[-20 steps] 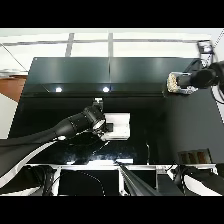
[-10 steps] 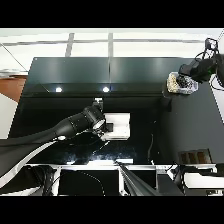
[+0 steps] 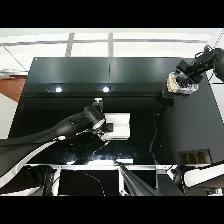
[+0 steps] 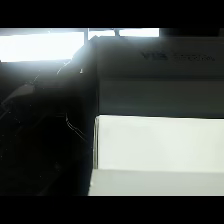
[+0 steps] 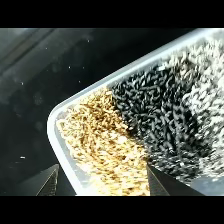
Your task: Fold the box and place the chain.
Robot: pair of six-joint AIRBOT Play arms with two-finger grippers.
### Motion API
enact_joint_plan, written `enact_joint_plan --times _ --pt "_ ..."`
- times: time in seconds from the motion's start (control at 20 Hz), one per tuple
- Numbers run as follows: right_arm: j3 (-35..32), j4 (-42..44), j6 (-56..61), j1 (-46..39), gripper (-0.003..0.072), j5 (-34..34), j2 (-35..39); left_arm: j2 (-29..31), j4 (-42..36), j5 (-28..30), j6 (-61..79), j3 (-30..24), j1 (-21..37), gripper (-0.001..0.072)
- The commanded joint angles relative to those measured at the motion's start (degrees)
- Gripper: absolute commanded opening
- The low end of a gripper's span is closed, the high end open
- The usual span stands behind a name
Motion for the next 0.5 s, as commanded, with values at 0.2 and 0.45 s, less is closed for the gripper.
enact_joint_plan --times 0.2,0.45 --pt "0.5 3.4 5.3 -0.9 0.0587 -4.1 -1.4 0.0 -0.1 0.0 0.0 0.0 0.0 0.0031" --pt "0.5 4.0 8.0 -1.4 0.0523 -5.0 -2.8 0.0 -0.1 0.0 0.0 0.0 0.0 0.0031"
